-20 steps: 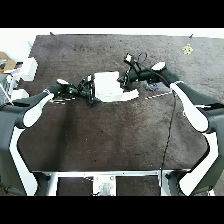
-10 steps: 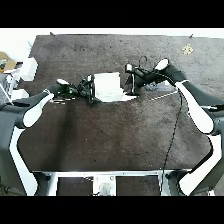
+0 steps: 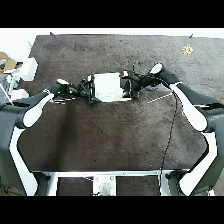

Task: Fold the box and place the chain.

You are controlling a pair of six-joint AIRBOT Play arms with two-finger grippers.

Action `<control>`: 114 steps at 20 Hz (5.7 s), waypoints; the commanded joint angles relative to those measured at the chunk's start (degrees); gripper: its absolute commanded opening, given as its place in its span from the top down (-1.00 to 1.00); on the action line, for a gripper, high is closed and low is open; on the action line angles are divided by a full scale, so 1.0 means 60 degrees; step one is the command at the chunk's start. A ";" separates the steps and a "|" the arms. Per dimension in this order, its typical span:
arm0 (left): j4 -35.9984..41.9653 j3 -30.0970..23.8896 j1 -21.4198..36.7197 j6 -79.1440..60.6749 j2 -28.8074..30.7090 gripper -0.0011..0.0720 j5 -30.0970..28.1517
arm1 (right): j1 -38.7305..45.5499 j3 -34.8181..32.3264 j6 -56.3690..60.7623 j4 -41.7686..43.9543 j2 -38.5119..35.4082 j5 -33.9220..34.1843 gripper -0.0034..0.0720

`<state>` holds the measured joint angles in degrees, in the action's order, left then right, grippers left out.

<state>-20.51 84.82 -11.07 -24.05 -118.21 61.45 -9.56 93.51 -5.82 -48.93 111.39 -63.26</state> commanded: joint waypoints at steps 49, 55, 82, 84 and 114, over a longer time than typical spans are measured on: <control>-0.0004 0.0007 0.0000 0.0004 0.0007 0.02 -0.0069 | 0.1741 0.0025 0.9796 -0.1661 -0.1249 -0.1184 0.89; -0.0004 0.0007 0.0000 0.0004 0.0007 0.02 -0.0073 | 0.2302 -0.0423 1.0510 -0.1424 -0.1239 -0.0809 0.89; 0.0000 0.0007 0.0000 0.0000 0.0007 0.02 -0.0066 | 0.1075 -0.1268 0.8393 0.3235 -0.0404 -0.1129 -0.41; 0.0004 0.0007 0.0000 0.0004 0.0007 0.02 -0.0066 | 0.0852 -0.1198 0.8517 0.2914 -0.0408 -0.0969 -0.41; 0.0025 0.0007 0.0000 0.0007 0.0007 0.02 -0.0047 | -0.2313 0.2907 1.5762 -0.5880 0.0951 -0.1300 -0.22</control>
<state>-20.34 84.84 -11.11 -24.01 -118.19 61.12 -21.23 105.12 82.76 -76.58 114.17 -65.36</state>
